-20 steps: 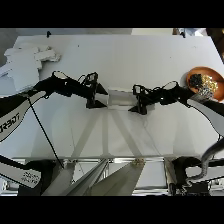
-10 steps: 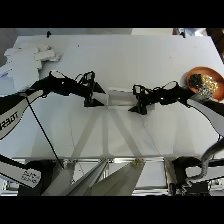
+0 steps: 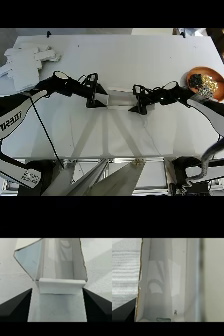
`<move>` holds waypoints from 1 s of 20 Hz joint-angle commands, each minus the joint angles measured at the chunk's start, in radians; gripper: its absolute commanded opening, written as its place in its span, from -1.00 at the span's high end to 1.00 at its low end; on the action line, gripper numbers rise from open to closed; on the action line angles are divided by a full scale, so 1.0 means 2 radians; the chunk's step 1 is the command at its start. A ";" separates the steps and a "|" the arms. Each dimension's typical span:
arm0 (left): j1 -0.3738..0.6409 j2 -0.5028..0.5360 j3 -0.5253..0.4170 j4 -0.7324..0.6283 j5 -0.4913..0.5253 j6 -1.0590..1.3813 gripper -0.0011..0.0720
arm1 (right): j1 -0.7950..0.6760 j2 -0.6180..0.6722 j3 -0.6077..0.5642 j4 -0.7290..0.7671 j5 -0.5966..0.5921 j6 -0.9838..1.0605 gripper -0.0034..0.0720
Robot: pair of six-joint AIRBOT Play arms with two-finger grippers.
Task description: Fold the box and place the chain.
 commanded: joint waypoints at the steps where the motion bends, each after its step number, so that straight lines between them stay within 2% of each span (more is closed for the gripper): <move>1: -0.002 -0.001 0.005 -0.003 -0.006 0.000 -0.95 | 0.000 0.000 0.000 0.000 0.000 0.000 -0.16; 12: -0.029 -0.013 0.006 -0.011 -0.003 0.000 -0.94 | 0.000 0.000 0.000 0.000 0.000 0.000 -0.16; 17: -0.018 -0.012 0.006 -0.002 -0.003 0.000 -0.94 | 0.000 0.000 0.000 0.000 0.000 0.000 -0.16; 20: -0.007 -0.011 0.006 0.006 -0.022 0.004 -0.94 | 0.000 0.000 0.000 0.000 0.000 0.000 -0.16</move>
